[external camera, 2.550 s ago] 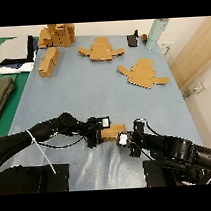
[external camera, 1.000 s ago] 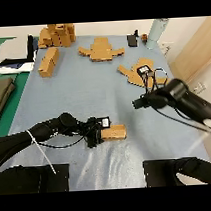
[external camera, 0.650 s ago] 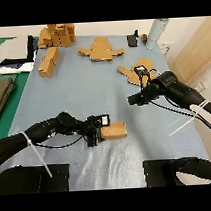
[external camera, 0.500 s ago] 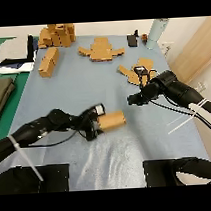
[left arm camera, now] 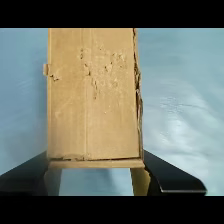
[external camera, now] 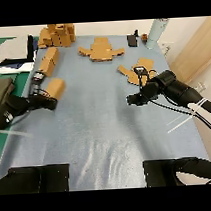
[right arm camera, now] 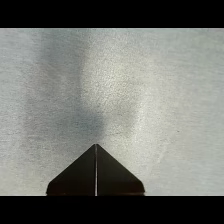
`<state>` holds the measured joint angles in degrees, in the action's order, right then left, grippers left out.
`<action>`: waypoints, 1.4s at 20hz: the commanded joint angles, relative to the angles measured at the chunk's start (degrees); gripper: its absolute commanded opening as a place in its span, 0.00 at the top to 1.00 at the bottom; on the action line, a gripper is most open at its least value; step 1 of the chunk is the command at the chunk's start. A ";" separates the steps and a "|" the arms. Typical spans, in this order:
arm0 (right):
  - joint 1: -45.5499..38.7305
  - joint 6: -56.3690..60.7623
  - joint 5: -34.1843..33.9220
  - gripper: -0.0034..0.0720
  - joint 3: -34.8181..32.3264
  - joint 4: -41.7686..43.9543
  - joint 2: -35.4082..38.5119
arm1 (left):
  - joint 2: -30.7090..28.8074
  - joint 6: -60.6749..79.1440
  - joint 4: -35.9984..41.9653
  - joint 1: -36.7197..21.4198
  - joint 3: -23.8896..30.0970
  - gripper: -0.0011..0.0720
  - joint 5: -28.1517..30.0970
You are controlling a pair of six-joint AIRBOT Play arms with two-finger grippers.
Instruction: Fold the box.
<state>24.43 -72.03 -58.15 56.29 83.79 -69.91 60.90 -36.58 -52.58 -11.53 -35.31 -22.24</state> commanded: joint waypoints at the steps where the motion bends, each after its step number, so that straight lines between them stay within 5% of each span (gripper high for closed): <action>1: -0.02 0.00 0.00 0.95 0.04 0.02 -0.02 | 8.83 -6.82 -2.73 -10.71 -6.19 0.35 0.61; 10: -0.02 0.00 0.00 0.95 0.04 0.02 -0.02 | 25.75 -9.46 -2.29 -10.23 -22.82 0.35 0.66; 28: -0.02 0.00 0.00 0.95 0.04 0.02 -0.02 | 29.53 -9.40 -2.29 -10.23 -24.26 0.35 2.08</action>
